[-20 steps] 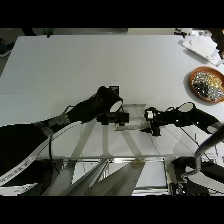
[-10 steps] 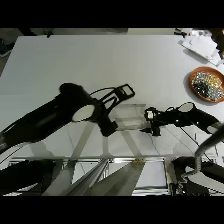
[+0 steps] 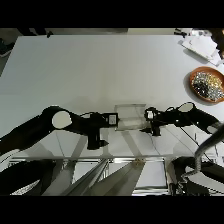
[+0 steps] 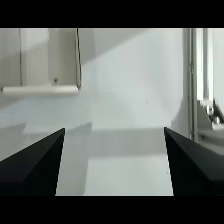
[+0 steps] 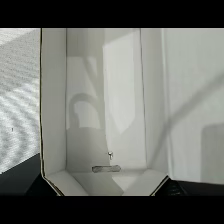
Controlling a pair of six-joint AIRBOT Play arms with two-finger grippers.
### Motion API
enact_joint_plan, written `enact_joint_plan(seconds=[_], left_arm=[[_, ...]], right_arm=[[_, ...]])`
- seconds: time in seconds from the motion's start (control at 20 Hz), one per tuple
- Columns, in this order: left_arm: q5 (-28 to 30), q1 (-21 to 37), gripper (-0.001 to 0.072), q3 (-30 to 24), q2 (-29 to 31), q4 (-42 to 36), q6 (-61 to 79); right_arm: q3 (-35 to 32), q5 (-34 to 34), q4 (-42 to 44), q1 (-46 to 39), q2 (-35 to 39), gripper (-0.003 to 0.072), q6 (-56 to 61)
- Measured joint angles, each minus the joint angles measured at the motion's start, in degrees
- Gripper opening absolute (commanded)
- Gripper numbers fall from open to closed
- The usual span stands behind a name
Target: Fold the box and place the chain.
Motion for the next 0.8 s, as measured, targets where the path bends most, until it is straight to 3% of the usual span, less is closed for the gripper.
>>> enact_joint_plan(seconds=[0.15, 0.3, 0.5, 0.8], left_arm=[[1.2, 6.1, 0.0713, -2.0, -4.3, -14.0, 14.4], [1.2, 9.1, 0.0717, -2.8, -10.0, -21.1, 24.1], [1.2, 10.4, 0.0718, -3.1, -15.8, -23.7, 31.6], [5.8, 10.8, 0.0720, -3.2, -18.1, -26.5, 38.3]], right_arm=[[0.0, 0.0, 0.0, 0.0, 0.0, 0.0411, 0.0], [0.0, 0.0, 0.0, 0.0, 0.0, 0.0411, 0.0], [0.0, 0.0, 0.0, 0.0, 0.0, 0.0411, 0.0], [0.0, 0.0, 0.0, 0.0, 0.0, 0.0411, 0.0]])
